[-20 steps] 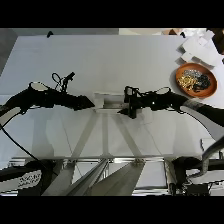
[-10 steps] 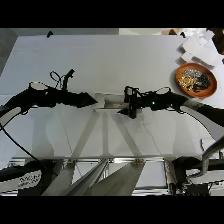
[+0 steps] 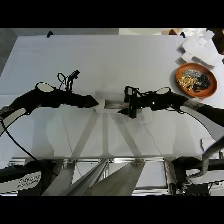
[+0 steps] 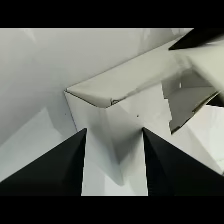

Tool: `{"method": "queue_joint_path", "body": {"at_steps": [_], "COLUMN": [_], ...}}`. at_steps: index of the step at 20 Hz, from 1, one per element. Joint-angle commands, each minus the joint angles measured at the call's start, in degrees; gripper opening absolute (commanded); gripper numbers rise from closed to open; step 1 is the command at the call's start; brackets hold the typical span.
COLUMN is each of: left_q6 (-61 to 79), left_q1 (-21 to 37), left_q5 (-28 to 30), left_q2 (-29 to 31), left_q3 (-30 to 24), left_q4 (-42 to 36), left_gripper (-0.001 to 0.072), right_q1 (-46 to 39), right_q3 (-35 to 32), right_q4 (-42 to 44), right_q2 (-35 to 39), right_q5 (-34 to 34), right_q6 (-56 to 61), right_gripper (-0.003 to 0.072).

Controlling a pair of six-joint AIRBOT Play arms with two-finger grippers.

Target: Fold the box and place the chain.

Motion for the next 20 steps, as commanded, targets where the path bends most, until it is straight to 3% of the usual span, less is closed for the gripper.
{"method": "queue_joint_path", "body": {"at_steps": [1, 15, 20], "left_q6": [0.0, -0.2, -6.8], "left_q1": [-0.5, -3.0, -3.0], "left_q5": [3.2, 7.6, 7.7], "left_q2": [0.0, 1.1, 5.5], "left_q3": [0.0, 0.0, 0.7], "left_q4": [1.5, 2.7, 12.8], "left_gripper": [0.0394, 0.0394, 0.0395], "right_q1": [0.0, 0.0, 0.0], "right_q3": [0.0, 0.0, 0.0], "right_q4": [0.0, 0.0, 0.0], "right_q2": [0.0, 0.0, 0.0], "right_q5": [0.1, 0.1, 0.1], "right_q6": [0.0, 0.0, 0.0], "right_gripper": [0.0439, 0.0439, 0.0439]}}
